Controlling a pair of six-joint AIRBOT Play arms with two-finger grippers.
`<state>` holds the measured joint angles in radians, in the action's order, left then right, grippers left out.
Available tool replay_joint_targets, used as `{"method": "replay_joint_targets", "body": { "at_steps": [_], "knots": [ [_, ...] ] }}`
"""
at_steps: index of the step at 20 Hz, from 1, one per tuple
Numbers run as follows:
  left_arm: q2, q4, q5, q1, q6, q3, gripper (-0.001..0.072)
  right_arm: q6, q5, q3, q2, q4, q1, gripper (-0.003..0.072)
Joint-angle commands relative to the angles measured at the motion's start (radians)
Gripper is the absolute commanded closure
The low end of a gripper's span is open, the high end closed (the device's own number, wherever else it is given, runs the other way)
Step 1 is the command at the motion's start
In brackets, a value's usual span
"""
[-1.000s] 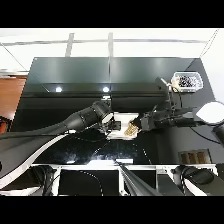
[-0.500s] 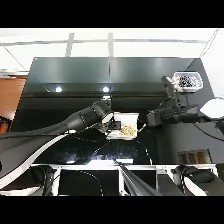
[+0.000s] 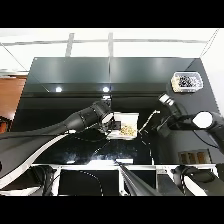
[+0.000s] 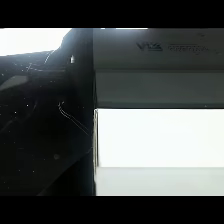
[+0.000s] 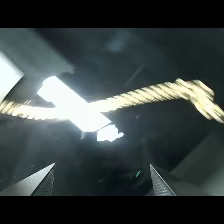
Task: Fold the box and place the chain.
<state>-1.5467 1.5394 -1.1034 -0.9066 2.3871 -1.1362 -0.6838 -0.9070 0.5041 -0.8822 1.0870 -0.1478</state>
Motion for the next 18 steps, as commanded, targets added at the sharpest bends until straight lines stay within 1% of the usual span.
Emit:
{"method": "replay_joint_targets", "body": {
  "at_steps": [1, 2, 3, 4, 5, 8, 14, 18],
  "knots": [
    [0.0, -0.004, 0.001, 0.0, 0.0, 0.0, 0.068, 0.54, 0.056, -0.043, -0.055, -0.233, -0.062, -0.0034],
    [0.0, -0.004, 0.001, 0.0, 0.0, 0.0, 0.068, 0.658, 0.055, -0.043, -0.088, -0.31, -0.072, -0.0034],
    [0.0, -0.004, 0.001, 0.0, 0.0, 0.0, 0.068, 0.721, 0.055, -0.043, -0.119, -0.348, -0.077, -0.0034],
    [0.0, -0.004, 0.001, 0.0, 0.0, 0.0, 0.0681, 0.748, 0.058, -0.043, -0.146, -0.356, -0.078, -0.0034],
    [0.0, -0.003, 0.001, 0.0, 0.0, 0.0, 0.068, 0.761, 0.07, -0.043, -0.164, -0.355, -0.078, -0.0034],
    [0.0, -0.003, 0.001, 0.0, 0.0, 0.0, 0.0681, 0.771, 0.165, -0.043, -0.182, -0.354, -0.078, -0.0034],
    [0.0, -0.004, 0.002, 0.0, 0.0, 0.0, 0.068, 0.801, 0.169, -0.043, -0.219, -0.35, -0.09, -0.0034],
    [0.0, -0.004, 0.002, 0.0, 0.0, 0.0, 0.068, 0.801, 0.172, -0.043, -0.228, -0.296, -0.092, -0.0034]
  ]
}}
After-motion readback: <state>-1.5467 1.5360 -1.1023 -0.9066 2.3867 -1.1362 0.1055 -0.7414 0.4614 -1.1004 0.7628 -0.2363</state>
